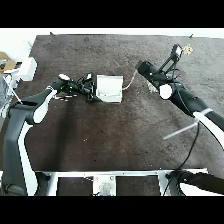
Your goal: Fold the box and place the chain.
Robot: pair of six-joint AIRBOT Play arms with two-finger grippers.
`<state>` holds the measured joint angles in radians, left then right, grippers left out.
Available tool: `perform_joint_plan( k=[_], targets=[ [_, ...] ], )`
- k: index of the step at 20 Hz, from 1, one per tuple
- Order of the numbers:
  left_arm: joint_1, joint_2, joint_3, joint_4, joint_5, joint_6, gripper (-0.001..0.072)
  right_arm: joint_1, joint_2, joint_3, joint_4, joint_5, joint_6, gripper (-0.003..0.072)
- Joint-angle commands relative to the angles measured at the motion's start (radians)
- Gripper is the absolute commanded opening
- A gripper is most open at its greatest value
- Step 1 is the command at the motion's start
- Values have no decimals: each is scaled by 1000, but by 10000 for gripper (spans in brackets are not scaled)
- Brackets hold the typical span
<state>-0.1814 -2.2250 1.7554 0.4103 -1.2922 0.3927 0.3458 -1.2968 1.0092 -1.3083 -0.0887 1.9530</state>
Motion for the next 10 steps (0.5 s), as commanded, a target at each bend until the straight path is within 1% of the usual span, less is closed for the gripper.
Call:
perform_joint_plan(
  k=[1,5,6,10],
  targets=[
    [0,0,0,0,0,0,353,109,128,30,-86,-80,-4,-2],
    [0,0,0,0,0,0,353,236,113,104,-132,-117,-4,-2],
    [0,0,0,0,0,0,353,258,98,104,-132,-128,-4,-2],
    [0,0,0,0,0,0,353,299,4,72,-83,-82,-3,-2]
  ],
)
